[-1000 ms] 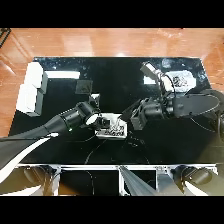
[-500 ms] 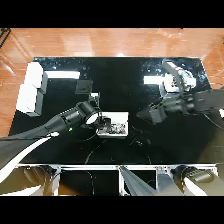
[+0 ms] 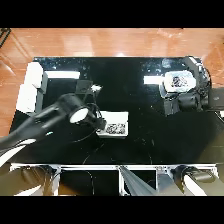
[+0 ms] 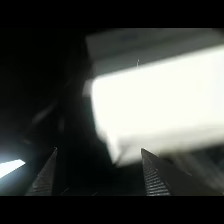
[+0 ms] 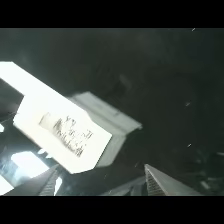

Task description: Fold the box and place the chain.

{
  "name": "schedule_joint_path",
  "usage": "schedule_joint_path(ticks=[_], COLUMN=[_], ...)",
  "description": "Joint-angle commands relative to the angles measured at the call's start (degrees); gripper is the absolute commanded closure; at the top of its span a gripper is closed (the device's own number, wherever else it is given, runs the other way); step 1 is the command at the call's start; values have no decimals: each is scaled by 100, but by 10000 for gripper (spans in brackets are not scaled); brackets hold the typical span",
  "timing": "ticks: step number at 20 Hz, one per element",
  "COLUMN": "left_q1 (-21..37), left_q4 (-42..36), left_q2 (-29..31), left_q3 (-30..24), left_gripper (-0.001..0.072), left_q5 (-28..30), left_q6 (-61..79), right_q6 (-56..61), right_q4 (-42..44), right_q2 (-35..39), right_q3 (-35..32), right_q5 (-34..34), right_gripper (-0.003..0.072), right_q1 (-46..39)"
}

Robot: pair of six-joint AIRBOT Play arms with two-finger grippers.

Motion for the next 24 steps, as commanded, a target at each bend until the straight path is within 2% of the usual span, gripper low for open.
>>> schedule_joint_path(ticks=[1,2,4,6,9,11,13,15,17,21,24], left_q1=[116,352,1093,1987,3250,3810,3982,3976,3952,3952,3952], left_q4=[734,817,518,-59,-1408,-2236,-2516,-2505,-2507,-2514,-2516], left_q2=[1128,1493,2072,2406,2422,2323,2295,2293,2293,2293,2291], left_q3=[-289,-542,-1084,-1521,-1965,-2142,-2245,-2339,-2420,-2566,-2573], left_gripper=[88,88,88,88,88,88,88,88,88,88,88], left_q5=[-1119,-1211,-1016,-409,426,699,1036,1388,1427,1486,1598], left_q6=[708,627,614,793,1593,2225,2597,2612,2610,2605,2603], right_q6=[7,-15,-24,61,247,240,-289,-955,-1298,-1792,-1908], right_q4=[-11,-13,-81,-160,-225,-415,-501,-501,-450,214,240], right_q2=[-11,-76,-337,-839,-2022,-2841,-3453,-3716,-3797,-3797,-3801], right_q3=[-2,-2,24,378,1416,2074,2472,2514,2514,2514,2511], right_q5=[455,498,837,1080,721,273,-140,-334,-387,-892,-1075], right_gripper=[-25,-24,-24,-23,-23,-22,-22,-22,-22,-22,-22], right_q1=[4,72,297,492,855,1158,1526,1845,2057,2138,2238])
